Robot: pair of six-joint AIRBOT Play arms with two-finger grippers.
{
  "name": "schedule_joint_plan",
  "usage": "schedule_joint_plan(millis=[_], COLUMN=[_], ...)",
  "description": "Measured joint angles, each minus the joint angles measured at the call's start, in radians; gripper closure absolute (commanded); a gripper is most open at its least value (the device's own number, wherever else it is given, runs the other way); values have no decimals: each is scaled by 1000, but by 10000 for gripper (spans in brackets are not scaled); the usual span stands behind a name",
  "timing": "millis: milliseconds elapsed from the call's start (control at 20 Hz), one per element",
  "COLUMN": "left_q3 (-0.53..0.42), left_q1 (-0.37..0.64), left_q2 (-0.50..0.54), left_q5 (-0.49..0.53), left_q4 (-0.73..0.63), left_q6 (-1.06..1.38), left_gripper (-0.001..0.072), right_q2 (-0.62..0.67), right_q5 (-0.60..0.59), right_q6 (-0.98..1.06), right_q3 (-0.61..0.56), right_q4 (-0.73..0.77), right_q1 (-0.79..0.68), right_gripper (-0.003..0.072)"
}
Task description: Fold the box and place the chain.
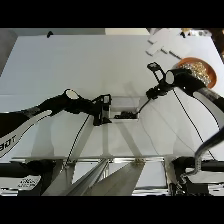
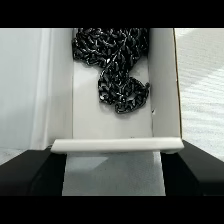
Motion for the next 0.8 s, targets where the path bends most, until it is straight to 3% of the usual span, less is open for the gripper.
schedule_joint_plan(millis=[250, 350, 800], left_q3=[0, 0, 0], left_q1=[0, 0, 0], left_q2=[0, 0, 0], left_q5=[0, 0, 0], left_q4=[0, 0, 0], left_q6=[0, 0, 0], left_gripper=[319, 319, 319], right_q2=[-18, -22, -30], right_q5=[3, 11, 59], right_q6=[1, 3, 5], right_q3=[1, 1, -5], right_q4=[4, 4, -7], right_q1=[0, 0, 0], right_gripper=[401, 465, 467])
